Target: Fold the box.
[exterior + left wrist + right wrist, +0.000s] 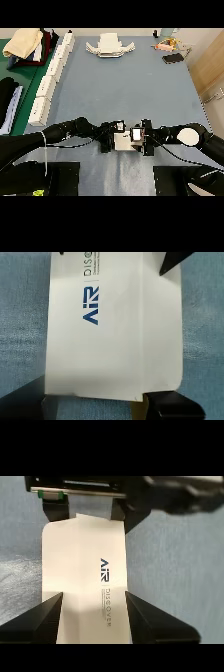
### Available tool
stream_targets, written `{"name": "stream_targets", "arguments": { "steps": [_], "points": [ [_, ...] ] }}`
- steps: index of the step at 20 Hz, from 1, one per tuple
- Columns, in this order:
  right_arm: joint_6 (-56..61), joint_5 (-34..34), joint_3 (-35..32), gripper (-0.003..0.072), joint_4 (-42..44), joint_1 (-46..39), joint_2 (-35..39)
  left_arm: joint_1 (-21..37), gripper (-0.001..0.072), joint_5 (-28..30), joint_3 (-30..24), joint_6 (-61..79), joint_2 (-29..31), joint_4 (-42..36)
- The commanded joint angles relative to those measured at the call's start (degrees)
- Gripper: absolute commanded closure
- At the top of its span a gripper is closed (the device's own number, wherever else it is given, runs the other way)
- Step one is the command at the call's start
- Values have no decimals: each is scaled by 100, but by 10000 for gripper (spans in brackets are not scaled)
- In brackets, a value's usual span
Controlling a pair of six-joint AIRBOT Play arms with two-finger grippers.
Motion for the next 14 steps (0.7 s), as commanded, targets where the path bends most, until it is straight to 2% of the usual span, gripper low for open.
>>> {"name": "stream_targets", "arguments": {
  "steps": [1,5,11,13,14],
  "points": [
    [-476,-151,4,83,-15,330,-76,-2,285,0,2,0,-2,0],
    [-651,-745,-155,83,-79,492,-122,0,285,0,2,0,-2,2],
    [-734,-938,-203,84,-81,492,-293,-2,285,0,2,0,-2,2],
    [-734,-938,-203,111,-79,494,-319,-2,285,-2,2,0,-2,2],
    [-737,-938,-203,177,-83,522,-313,-2,285,-2,2,0,-2,2]
  ]
}}
